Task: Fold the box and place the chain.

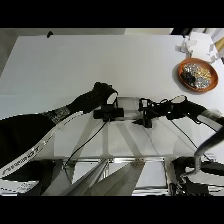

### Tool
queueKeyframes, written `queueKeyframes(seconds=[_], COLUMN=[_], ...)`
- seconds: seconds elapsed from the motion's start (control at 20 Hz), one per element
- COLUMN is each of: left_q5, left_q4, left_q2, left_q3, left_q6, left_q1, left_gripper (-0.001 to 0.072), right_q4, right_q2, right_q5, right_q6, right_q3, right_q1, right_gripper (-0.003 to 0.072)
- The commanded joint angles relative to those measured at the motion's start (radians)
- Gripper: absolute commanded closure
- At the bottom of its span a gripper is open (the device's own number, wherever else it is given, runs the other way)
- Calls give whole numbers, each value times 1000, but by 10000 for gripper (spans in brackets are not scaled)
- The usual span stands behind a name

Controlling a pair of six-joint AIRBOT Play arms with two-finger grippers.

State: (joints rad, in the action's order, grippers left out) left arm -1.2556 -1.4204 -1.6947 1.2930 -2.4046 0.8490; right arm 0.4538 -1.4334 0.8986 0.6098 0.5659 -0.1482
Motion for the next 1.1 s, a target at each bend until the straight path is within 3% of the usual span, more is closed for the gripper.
queueKeyframes(seconds=[0.0, 0.1, 0.3, 0.35, 0.4, 0.55, 0.6, 0.7, 0.95, 1.05], left_q5=[6, 2, -5, -2, -4, -13, -14, -28, -90, -52], left_q4=[-2, -2, 10, 24, 43, 92, 110, 150, 233, 240], left_q2=[-2, 1, 39, 52, 65, 90, 94, 111, 225, 295], left_q3=[1, 1, 1, 1, 1, 1, 1, 1, -8, -57], left_q6=[0, 0, 103, 170, 251, 402, 452, 552, 844, 1059], left_q1=[0, 0, -22, -31, -42, -60, -66, -82, -198, -261], left_gripper=[669, 599, 587, 507, 478, 477, 446, 240, 217, 189], right_q4=[2, 2, 2, 2, 2, 2, 2, 2, 2, 2], right_q2=[1, 1, 1, 1, 1, 1, 1, 1, 1, 1], right_q5=[3, 3, 3, 2, 3, 2, 3, 3, 3, 3], right_q6=[1, 1, 1, 1, 1, 1, 1, 1, 1, 1], right_q3=[0, 0, 0, 0, 0, 0, 0, 0, 0, 0], right_q1=[0, 0, 0, 0, 0, 0, 0, 0, 0, 0], right_gripper=[272, 272, 272, 272, 272, 272, 272, 272, 272, 272])
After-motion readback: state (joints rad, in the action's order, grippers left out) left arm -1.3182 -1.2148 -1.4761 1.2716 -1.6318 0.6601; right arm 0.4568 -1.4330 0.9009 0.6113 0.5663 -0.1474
